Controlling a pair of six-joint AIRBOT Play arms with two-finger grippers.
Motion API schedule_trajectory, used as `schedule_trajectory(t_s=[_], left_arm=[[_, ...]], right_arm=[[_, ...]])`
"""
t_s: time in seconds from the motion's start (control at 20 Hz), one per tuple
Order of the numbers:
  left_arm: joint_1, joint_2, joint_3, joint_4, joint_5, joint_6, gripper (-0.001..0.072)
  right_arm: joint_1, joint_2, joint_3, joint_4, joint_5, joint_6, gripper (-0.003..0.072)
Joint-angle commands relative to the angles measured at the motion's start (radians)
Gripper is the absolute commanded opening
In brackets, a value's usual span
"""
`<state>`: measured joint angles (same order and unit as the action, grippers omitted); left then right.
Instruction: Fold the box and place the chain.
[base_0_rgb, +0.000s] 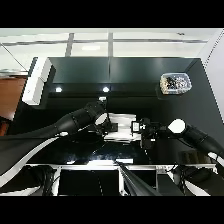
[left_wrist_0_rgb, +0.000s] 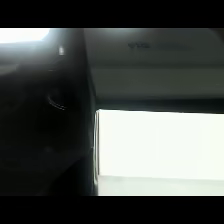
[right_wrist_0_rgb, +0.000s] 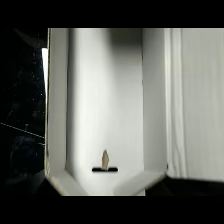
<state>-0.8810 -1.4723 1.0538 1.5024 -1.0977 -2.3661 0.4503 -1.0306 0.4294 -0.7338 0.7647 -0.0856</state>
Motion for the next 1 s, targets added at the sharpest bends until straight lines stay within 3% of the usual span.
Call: schedule_trajectory(t_s=[0.0, 0.55, 0.65, 0.75, 0.8, 0.85, 0.9, 0.95], left_arm=[[0.0, 0.009, -0.012, 0.033, -0.018, 0.009, 0.0033], [0.001, 0.01, -0.045, 0.0, 0.045, 0.044, 0.0033], [0.001, 0.01, -0.045, 0.0, 0.047, 0.044, 0.0033], [0.001, 0.01, -0.045, 0.0, 0.047, 0.056, 0.0033], [0.001, 0.01, -0.045, 0.003, 0.046, 0.056, 0.0033], [0.001, 0.01, -0.045, 0.003, 0.046, 0.056, 0.0033], [0.001, 0.01, -0.045, 0.003, 0.046, 0.056, 0.0034], [0.001, 0.01, -0.045, 0.003, 0.046, 0.056, 0.0033]], right_arm=[[0.0, 0.055, 0.021, -0.078, 0.03, 0.051, 0.0705], [0.001, 0.052, 0.021, -0.094, 0.04, 0.052, 0.0701], [0.01, 0.044, 0.021, -0.098, 0.039, 0.052, 0.057], [0.04, 0.038, 0.021, -0.097, 0.015, 0.053, 0.0524], [0.054, 0.036, 0.021, -0.097, 0.006, 0.053, 0.0419], [0.062, 0.034, 0.021, -0.097, -0.011, 0.062, 0.0404], [0.066, 0.034, 0.021, -0.097, -0.025, 0.089, 0.0341], [0.066, 0.034, 0.021, -0.097, -0.034, 0.114, 0.0343]])
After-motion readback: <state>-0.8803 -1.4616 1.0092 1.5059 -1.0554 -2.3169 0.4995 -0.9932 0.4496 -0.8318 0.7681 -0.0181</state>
